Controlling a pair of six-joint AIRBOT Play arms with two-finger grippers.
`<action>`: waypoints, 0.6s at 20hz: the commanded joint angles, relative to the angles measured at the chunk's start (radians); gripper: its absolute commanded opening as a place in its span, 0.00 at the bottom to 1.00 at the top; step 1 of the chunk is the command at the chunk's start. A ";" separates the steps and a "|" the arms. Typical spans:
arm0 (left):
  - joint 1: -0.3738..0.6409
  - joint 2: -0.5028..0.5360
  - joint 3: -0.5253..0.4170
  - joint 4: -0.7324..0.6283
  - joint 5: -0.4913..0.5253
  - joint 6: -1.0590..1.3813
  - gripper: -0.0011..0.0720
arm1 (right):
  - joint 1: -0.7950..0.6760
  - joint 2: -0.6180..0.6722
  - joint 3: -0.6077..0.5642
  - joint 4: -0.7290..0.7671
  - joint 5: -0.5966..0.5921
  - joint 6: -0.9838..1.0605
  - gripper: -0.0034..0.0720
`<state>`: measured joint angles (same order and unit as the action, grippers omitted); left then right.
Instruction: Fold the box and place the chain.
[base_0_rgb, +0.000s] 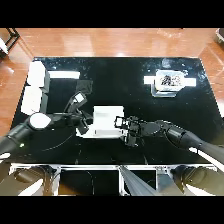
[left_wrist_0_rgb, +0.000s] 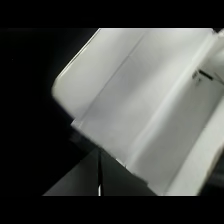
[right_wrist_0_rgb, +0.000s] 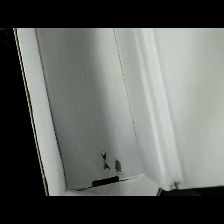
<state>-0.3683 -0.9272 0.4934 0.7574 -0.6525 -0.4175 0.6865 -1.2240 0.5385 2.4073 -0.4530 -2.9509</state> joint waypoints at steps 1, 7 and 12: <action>0.120 0.132 0.008 0.237 -0.244 -0.007 0.33 | 0.001 -0.001 0.000 0.000 0.000 0.000 0.38; 0.136 0.165 -0.007 0.343 -0.320 0.228 0.89 | 0.001 -0.001 0.000 0.000 0.000 0.000 0.38; 0.037 0.067 -0.026 0.214 -0.245 0.367 0.89 | 0.001 -0.001 0.000 0.000 0.000 0.000 0.38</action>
<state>-0.2893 -0.8177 0.4740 1.0245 -0.9264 -0.1368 0.6865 -1.2240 0.5385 2.4073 -0.4534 -2.9509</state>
